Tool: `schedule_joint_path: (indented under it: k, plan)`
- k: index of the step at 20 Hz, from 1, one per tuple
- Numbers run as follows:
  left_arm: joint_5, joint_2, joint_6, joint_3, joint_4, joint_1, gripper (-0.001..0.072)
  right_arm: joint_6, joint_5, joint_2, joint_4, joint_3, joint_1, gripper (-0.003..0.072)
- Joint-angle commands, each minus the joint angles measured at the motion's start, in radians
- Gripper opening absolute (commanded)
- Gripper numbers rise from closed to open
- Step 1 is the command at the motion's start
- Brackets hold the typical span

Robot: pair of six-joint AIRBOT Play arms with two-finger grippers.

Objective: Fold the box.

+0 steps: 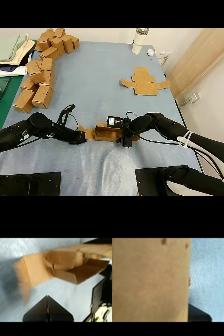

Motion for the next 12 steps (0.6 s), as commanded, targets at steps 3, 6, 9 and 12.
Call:
schedule_joint_path:
  k: [3, 6, 9, 12]
  plan:
    - [-0.158, 0.03, -0.186, 0.003, 0.269, 0.134, 0.0013, 0.0, 0.0, 0.0, 0.0, 0.0, 0.0, 0.0515]
    - [-0.077, 0.042, -0.159, 0.008, 0.256, 0.241, 0.0013, 0.0, 0.0, 0.0, 0.0, 0.0, 0.0, 0.0515]
    - [0.043, 0.019, -0.045, 0.021, 0.126, 0.242, 0.0012, 0.0, 0.0, 0.0, 0.0, 0.0, 0.0, 0.0515]
    - [0.066, -0.055, 0.026, 0.04, 0.034, 0.197, 0.0013, 0.0, 0.0, 0.0, 0.0, 0.0, 0.0, 0.0515]
